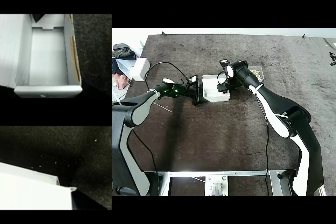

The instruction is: Fold the box and place the chain.

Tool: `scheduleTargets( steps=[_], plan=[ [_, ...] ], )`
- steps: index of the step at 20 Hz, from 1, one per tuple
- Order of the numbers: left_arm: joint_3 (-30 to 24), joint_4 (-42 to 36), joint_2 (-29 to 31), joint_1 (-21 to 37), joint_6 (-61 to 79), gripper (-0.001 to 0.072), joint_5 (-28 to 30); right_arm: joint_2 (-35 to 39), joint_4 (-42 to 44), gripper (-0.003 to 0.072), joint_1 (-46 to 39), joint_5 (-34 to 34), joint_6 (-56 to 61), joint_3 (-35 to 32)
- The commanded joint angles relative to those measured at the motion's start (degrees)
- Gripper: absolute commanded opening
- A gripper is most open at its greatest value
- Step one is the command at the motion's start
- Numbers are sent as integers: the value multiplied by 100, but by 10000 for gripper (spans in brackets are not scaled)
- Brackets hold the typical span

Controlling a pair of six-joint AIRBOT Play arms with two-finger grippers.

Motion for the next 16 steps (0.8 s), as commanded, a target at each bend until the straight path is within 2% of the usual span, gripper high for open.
scheduleTargets(
  steps=[1, 6, 7, 8, 14, 15, 16],
  plan=[
    [0, 0, -2, -2, 0, 233, 0, -63, -39, 374, 17, 76, 144, 0],
    [0, 0, -2, -2, 0, 232, 0, -162, -79, 373, 17, 81, 575, 0],
    [0, 0, -2, -2, 0, 232, 0, -162, -79, 266, 17, 63, 577, 0],
    [0, 0, -2, -2, 0, 233, 0, -162, -81, 255, 17, 59, 686, 0],
    [0, 0, -2, -2, 0, 233, 0, -162, -74, 249, 20, 79, 835, 0],
    [2, 0, -2, -2, 0, 232, 0, -162, -76, 225, 24, 79, 835, 0],
    [0, 0, -2, -2, 0, 232, 0, -162, -76, 133, 24, 79, 852, 0]
  ],
)
